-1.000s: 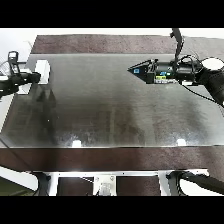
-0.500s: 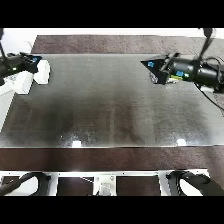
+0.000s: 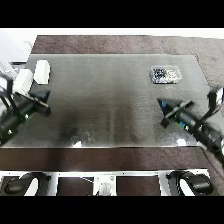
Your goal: Fold the box and place the chain.
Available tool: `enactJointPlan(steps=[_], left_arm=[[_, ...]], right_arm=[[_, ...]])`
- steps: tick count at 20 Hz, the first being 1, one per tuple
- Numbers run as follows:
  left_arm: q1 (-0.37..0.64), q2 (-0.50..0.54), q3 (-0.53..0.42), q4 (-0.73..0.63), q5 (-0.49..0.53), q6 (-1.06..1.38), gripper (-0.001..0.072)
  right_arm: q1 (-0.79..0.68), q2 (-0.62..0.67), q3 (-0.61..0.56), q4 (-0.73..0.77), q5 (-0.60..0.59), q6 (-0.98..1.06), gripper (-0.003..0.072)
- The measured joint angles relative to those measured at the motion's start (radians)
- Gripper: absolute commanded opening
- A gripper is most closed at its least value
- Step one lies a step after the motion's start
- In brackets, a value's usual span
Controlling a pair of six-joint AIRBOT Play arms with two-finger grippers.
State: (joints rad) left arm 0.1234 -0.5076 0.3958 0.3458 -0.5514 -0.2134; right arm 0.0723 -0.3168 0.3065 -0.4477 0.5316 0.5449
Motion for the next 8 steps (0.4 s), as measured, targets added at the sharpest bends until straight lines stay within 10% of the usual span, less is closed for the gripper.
enactJointPlan(steps=[8], left_arm=[[-0.008, 0.082, -0.12, -0.028, -0.03, 0.001, 0.0022]], right_arm=[[0.0, 0.134, -0.259, -0.002, -0.031, -0.003, 0.0]])
